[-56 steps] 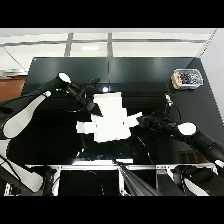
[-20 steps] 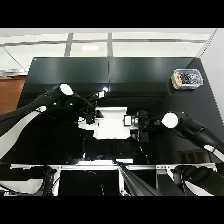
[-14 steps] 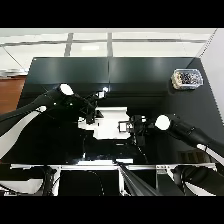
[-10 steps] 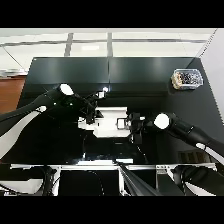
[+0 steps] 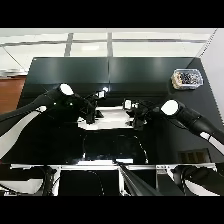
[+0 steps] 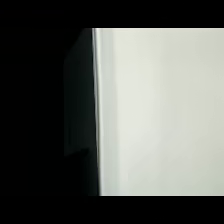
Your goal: Fold the box and place the chain.
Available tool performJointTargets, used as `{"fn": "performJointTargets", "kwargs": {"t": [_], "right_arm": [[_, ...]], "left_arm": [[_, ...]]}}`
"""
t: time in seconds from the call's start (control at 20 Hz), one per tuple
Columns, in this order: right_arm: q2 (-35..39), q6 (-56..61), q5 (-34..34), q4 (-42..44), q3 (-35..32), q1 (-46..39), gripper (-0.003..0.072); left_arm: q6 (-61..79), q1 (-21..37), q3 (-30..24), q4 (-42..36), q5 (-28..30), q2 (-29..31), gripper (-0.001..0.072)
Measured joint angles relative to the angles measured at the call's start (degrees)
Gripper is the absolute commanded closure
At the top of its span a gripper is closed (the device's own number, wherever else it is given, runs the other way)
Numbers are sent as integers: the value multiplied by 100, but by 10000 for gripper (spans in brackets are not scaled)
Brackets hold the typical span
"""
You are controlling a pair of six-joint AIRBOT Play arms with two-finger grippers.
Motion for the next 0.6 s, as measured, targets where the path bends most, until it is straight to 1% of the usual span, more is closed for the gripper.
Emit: {"fn": "performJointTargets", "kwargs": {"t": [0.6], "right_arm": [[-358, -918, 280, 964, -81, -131, -18]], "left_arm": [[-83, -17, -2, 42, 101, 125, 694]]}}
